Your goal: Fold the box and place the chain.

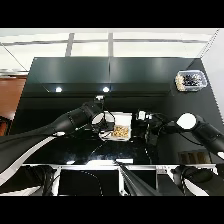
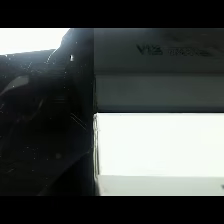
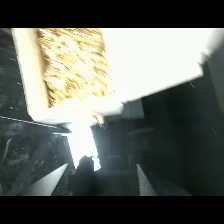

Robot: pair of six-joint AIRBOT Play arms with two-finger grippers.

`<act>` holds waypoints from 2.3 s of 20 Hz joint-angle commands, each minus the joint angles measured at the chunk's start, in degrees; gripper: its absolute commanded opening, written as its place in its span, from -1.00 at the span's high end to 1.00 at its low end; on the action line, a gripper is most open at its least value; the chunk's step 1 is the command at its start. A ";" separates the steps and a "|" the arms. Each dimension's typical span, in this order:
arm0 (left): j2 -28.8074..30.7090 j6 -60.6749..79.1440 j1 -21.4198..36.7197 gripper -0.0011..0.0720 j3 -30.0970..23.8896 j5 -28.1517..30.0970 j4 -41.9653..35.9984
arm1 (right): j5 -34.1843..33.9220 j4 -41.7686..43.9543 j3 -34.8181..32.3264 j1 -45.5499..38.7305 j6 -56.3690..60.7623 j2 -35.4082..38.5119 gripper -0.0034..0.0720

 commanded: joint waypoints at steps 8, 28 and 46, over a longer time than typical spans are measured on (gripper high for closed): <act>-0.02 0.02 0.04 0.90 0.04 0.02 0.00 | -5.99 13.94 -0.44 1.73 -17.97 -4.63 -0.34; -0.02 0.02 0.04 0.90 0.04 0.04 0.00 | -1.31 2.71 1.42 -1.62 3.45 2.60 0.89; -0.02 0.02 0.09 0.90 0.04 0.96 0.04 | 10.93 4.92 6.93 -13.53 29.07 9.42 -0.11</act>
